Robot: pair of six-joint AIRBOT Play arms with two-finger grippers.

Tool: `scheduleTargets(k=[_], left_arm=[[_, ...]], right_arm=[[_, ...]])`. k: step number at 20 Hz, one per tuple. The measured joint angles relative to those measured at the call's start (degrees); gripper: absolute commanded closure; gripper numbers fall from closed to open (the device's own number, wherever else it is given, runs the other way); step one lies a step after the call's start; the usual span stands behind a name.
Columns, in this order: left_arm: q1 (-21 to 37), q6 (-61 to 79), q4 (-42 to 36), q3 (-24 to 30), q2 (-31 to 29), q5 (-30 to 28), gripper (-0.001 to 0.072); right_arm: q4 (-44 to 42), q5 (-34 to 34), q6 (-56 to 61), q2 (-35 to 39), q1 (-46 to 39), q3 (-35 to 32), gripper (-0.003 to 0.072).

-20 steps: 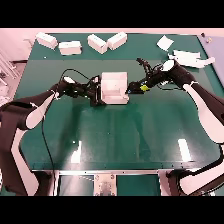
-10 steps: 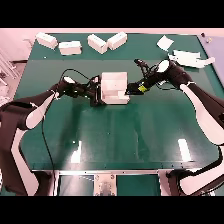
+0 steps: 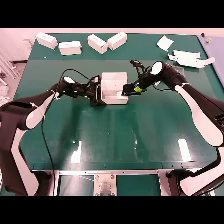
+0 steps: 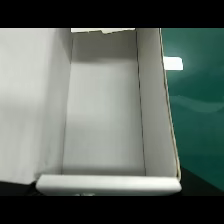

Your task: Fold the box and place the chain.

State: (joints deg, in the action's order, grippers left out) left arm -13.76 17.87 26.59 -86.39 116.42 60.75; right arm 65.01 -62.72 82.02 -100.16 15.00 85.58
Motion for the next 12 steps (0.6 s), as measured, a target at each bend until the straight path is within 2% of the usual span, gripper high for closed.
scheduleTargets(k=[12], left_arm=[[0.00, -0.02, -0.02, 0.00, 0.00, -0.04, 0.0244]], right_arm=[[5.62, 1.49, 7.08, -0.92, 2.29, 0.04, 0.0248]])
